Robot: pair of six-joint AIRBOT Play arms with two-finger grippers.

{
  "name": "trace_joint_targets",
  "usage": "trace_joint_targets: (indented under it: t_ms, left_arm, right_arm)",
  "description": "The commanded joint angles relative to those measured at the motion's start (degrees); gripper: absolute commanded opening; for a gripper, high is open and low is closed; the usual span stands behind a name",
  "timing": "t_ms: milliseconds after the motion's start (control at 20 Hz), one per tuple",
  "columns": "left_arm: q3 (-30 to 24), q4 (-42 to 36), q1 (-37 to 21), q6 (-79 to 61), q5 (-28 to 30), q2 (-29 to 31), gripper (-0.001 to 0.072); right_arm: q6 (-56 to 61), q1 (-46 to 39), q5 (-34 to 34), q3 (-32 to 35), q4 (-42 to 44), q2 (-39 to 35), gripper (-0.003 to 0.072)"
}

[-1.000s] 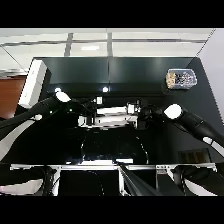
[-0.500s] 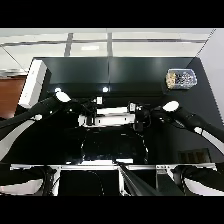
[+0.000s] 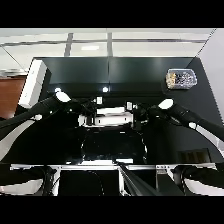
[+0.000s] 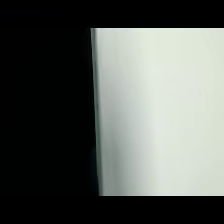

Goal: Fold the box and place the chain.

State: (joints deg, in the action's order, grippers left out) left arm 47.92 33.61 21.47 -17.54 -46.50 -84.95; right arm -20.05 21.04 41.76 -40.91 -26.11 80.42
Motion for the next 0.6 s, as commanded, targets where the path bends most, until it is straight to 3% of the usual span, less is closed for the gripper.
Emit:
trace_joint_targets:
  t_ms: [0, 550]
  left_arm:
    - [0.0, 0.02, -0.04, 0.02, 0.0, -0.04, 0.0025]
    - [0.0, 0.02, -0.04, 0.02, 0.0, -0.09, 0.0025]
  right_arm:
    - [4.09, 1.51, -1.68, -0.87, -4.17, 0.81, 0.0711]
    - [6.56, 1.42, -1.9, -1.86, -4.66, 1.53, 0.0711]
